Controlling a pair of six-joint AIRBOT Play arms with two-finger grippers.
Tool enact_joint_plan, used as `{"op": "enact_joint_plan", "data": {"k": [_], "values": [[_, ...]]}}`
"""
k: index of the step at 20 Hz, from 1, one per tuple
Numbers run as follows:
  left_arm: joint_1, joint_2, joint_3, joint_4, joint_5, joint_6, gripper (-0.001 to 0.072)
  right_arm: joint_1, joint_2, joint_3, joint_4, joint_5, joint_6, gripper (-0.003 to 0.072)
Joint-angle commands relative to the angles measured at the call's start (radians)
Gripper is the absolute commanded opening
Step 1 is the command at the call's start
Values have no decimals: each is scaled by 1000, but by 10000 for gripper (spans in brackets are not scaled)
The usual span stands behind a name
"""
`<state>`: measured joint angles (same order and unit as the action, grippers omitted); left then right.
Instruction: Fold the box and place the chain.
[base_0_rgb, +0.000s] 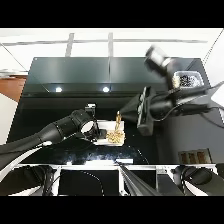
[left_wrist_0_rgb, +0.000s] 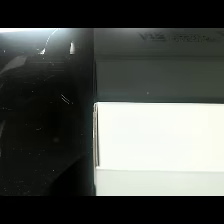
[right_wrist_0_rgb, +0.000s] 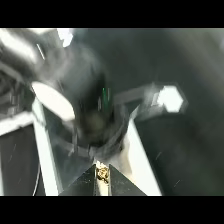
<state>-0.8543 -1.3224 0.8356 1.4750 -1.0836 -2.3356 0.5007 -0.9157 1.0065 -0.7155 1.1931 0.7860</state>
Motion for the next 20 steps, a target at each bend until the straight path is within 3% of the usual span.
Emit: {"op": "enact_joint_plan", "data": {"k": [1,4,5,6,7,12,16,20], "values": [[0,0,0,0,0,0,32,1,-41,-189,11,-61,-27,34],[0,0,0,0,0,0,32,0,-64,-263,-13,-134,-26,39],[0,0,0,0,0,0,32,-1,-63,-262,-41,-145,-27,295],[0,0,0,0,1,0,32,-2,-63,-259,-73,-148,-26,647],[0,0,0,0,0,0,32,-2,-63,-259,-108,-151,-27,718],[0,-1,0,0,2,0,32,-43,-64,-288,-382,-148,-29,718],[0,0,0,0,2,0,32,-33,-68,-466,-267,-314,-198,719],[0,0,0,0,1,0,32,70,-76,-566,-165,-499,-430,719]]}}
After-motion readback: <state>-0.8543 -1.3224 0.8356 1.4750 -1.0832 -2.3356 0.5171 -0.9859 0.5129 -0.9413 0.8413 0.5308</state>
